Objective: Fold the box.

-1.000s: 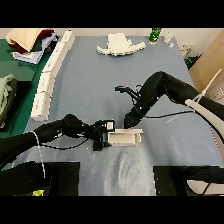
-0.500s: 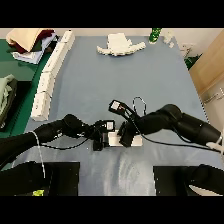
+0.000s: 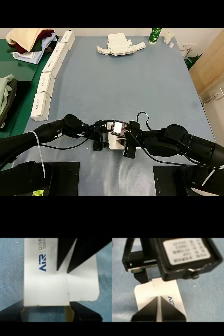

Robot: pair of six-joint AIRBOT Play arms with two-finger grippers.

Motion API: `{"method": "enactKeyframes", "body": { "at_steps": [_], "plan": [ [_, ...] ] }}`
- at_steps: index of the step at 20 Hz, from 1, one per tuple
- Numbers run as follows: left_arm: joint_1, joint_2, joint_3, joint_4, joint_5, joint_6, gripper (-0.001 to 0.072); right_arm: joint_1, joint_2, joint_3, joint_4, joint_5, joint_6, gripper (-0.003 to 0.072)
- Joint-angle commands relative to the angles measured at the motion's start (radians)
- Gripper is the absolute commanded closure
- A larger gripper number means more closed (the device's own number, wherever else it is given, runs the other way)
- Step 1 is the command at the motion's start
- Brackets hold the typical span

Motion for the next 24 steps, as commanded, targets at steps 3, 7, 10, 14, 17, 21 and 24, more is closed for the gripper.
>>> {"method": "enactKeyframes", "body": {
  "at_steps": [3, 7, 10, 14, 17, 21, 24],
  "plan": [
    [0.0, 0.0, 0.0, 0.0, 0.0, 0.0, 0.0184, 0.013, 0.01, -0.002, -0.045, -0.049, -0.138, 0.0343],
    [0.0, 0.0, 0.0, 0.0, 0.0, 0.0, 0.0184, 0.013, 0.003, -0.001, -0.113, -0.092, -0.211, 0.0096],
    [0.0, 0.0, 0.0, 0.0, 0.0, 0.0, 0.0185, 0.013, -0.016, -0.001, -0.222, -0.069, -0.211, 0.0099],
    [0.0, 0.0, 0.0, 0.0, 0.0, 0.0, 0.0185, 0.013, -0.01, -0.001, -0.242, -0.058, -0.211, 0.0099],
    [0.0, 0.0, 0.0, 0.0, 0.0, 0.0, 0.0184, 0.014, 0.015, -0.001, -0.241, -0.059, -0.211, 0.0099],
    [0.0, 0.0, 0.0, 0.0, 0.0, 0.0, 0.0184, 0.014, 0.06, -0.001, -0.242, -0.058, -0.21, 0.01],
    [0.0, 0.0, 0.0, 0.0, 0.0, 0.0, 0.0184, 0.014, 0.062, 0.0, -0.29, -0.05, -0.21, 0.01]
  ]
}}
